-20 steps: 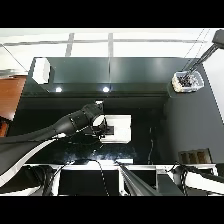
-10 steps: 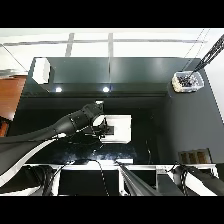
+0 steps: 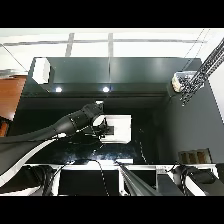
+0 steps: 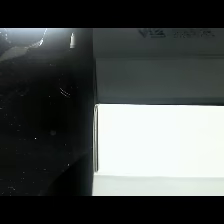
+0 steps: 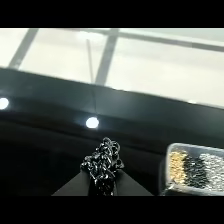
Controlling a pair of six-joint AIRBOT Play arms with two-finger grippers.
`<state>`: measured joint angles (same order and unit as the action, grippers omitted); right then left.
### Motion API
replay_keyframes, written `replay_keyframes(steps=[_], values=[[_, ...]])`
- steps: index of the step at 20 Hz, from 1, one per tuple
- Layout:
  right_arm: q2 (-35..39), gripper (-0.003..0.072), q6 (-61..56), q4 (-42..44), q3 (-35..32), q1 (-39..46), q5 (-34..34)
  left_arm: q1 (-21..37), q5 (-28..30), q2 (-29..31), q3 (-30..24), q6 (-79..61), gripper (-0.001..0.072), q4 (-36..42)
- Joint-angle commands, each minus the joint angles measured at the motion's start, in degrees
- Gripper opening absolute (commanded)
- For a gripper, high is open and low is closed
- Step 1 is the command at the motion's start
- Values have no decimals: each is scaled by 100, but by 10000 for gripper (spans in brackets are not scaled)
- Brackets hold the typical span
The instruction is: Fold the box and place the chain.
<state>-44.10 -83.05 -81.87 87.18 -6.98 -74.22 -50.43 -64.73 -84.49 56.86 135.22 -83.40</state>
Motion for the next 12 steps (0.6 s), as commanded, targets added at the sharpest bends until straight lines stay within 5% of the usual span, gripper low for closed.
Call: replay_keyframes(steps=[1, 5, 12], values=[[133, 20, 76, 42, -24, -610, -599, -2, -20, 0, 2, 2, 33, -7], [133, 20, 114, 398, -153, -914, -826, -2, -4, 0, 2, 0, 33, -9], [129, 19, 404, 2118, -1587, -1200, -367, -4, -4, 0, 2, 2, 33, -9]])
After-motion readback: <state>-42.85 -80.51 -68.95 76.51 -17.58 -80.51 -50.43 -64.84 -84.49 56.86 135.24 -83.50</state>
